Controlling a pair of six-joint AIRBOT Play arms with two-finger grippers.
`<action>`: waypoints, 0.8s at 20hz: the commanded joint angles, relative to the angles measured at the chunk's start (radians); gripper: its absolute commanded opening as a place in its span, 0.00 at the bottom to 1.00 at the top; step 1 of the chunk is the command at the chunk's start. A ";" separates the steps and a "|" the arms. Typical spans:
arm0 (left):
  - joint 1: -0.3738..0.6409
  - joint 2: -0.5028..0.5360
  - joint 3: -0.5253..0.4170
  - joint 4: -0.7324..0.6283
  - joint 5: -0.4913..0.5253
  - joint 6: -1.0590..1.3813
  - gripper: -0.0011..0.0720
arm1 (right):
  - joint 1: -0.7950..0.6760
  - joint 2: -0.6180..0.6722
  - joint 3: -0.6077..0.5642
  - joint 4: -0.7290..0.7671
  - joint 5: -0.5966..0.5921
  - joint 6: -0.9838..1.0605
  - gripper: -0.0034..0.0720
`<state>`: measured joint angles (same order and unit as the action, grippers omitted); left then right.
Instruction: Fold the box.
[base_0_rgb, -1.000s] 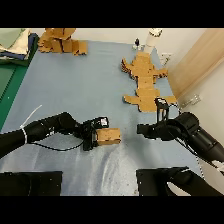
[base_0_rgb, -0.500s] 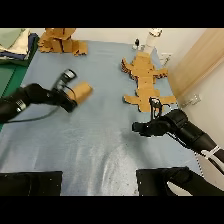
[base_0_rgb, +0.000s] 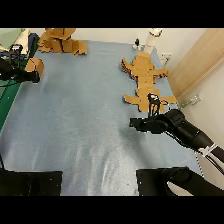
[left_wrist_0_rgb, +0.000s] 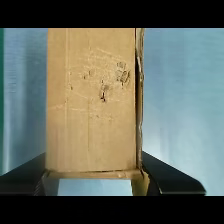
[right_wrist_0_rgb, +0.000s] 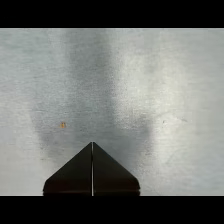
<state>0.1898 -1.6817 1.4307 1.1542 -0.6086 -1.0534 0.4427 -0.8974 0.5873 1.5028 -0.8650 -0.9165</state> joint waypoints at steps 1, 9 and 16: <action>0.024 -0.156 0.134 0.001 -0.002 -0.044 0.71 | 0.000 -0.016 0.001 0.011 0.032 0.014 0.05; 0.020 -0.226 0.177 -0.006 -0.038 -0.067 0.98 | 0.000 -0.020 0.001 0.024 0.045 0.027 0.05; 0.069 -0.118 0.293 -0.001 -0.316 -0.102 0.98 | 0.000 -0.019 0.002 0.052 0.036 0.024 0.05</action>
